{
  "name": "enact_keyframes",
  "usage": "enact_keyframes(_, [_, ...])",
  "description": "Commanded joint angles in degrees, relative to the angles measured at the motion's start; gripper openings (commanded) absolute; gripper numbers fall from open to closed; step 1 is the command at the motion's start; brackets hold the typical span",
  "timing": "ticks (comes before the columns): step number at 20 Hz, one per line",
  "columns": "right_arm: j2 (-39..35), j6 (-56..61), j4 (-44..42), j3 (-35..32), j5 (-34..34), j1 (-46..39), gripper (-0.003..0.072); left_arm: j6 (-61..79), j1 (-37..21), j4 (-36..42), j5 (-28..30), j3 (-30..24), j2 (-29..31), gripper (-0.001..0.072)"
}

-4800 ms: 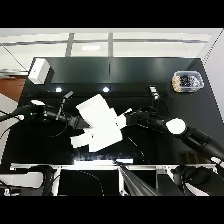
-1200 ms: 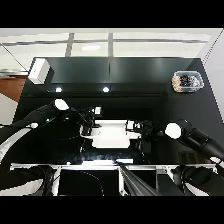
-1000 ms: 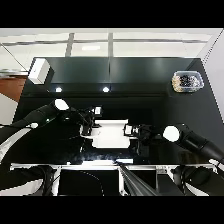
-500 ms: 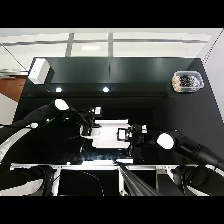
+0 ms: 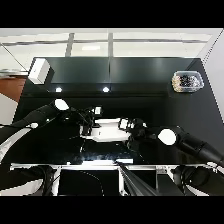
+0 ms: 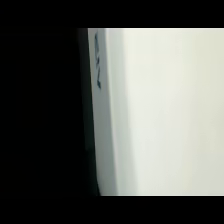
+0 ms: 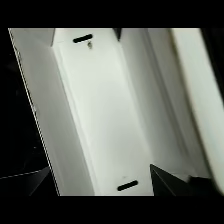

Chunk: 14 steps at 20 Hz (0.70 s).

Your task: Fold the box and place the chain.

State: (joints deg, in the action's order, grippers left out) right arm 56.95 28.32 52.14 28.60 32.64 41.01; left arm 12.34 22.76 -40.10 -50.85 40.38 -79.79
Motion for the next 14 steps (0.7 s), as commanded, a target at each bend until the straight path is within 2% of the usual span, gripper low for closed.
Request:
enact_keyframes(1, [-0.04,-0.90,3.45,2.03,-0.33,-2.21,0.0712,0.11,0.02,0.00,-0.83,0.00,0.00,0.0031])
enact_keyframes(10, [-0.04,-1.97,8.48,2.56,-2.40,-2.47,0.0712,0.11,0.04,0.02,-0.76,0.42,0.02,0.0030])
enact_keyframes(14, [-0.04,-1.36,7.69,2.58,-1.11,-2.45,0.0712,0.11,0.04,0.00,-0.59,1.11,0.09,0.0030])
